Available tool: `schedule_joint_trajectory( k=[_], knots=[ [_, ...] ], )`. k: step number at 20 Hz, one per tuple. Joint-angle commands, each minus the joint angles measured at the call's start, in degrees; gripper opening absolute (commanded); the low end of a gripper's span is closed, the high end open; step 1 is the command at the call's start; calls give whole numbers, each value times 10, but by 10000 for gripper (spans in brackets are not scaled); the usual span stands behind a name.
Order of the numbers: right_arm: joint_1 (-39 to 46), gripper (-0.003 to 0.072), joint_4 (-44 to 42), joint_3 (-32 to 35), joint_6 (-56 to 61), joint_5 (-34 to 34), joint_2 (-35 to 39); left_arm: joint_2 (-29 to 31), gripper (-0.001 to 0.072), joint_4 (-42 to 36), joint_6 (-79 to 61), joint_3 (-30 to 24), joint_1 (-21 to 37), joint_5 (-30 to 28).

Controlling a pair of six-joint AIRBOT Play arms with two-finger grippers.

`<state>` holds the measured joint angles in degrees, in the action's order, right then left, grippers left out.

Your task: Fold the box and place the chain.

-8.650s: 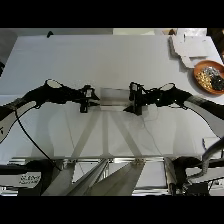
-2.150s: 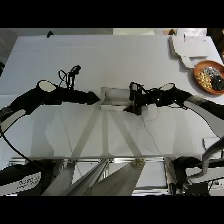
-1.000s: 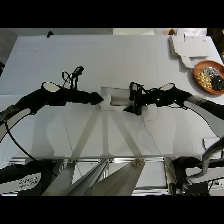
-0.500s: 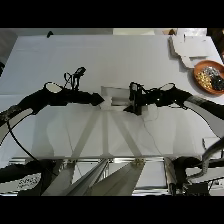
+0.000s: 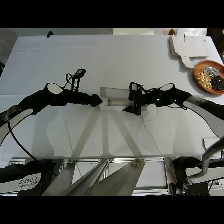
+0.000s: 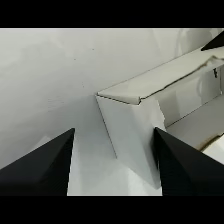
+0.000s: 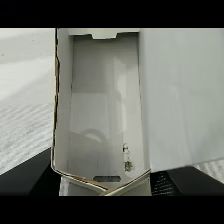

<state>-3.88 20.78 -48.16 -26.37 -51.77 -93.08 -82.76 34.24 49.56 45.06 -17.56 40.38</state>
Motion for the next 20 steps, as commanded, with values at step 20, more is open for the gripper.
schedule_joint_trajectory(
  k=[20],
  knots=[
    [0, 438, 2, 0, 0, 1, 0, -8, 484, 260, 321, 115, -67, 61]
  ],
)
